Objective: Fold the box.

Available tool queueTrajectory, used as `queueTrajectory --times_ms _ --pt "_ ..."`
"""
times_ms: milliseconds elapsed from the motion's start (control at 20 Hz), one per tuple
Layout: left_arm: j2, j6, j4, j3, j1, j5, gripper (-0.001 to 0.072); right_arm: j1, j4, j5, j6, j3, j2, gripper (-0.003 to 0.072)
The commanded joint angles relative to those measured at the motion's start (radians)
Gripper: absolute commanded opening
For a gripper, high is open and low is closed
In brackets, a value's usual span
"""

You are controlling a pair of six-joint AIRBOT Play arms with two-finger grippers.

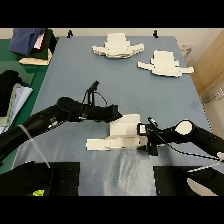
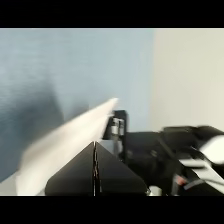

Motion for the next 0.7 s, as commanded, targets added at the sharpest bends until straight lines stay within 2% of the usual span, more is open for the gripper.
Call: queueTrajectory --times_ms 0,250,300,400,450,500,650 --pt "0.196 -0.019 0.240 0.005 0.019 -0.089 0.0014 0.000 0.002 0.000 0.002 0.000 0.001 0.0520" --pt "0.375 -0.027 0.777 0.005 0.017 -0.320 0.0015 0.001 0.002 0.000 0.002 0.000 0.001 0.0520" --pt "0.386 0.040 0.833 0.005 0.017 -0.367 0.0016 0.000 0.002 0.000 0.002 0.000 0.001 0.0520" --pt "0.389 0.246 0.853 0.000 0.017 -0.443 0.0028 0.001 0.002 0.000 0.002 0.000 0.001 0.0520" --pt "0.389 0.325 0.833 -0.011 0.024 -0.444 0.0348 0.000 0.002 0.000 0.002 0.000 0.001 0.0520" --pt "0.389 0.396 0.814 -0.031 0.045 -0.425 0.0700 0.000 0.002 0.000 0.002 0.000 0.001 0.0521" --pt "0.388 0.698 0.700 -0.124 0.095 -0.374 0.0701 0.000 0.002 0.000 0.002 0.000 0.001 0.0520"
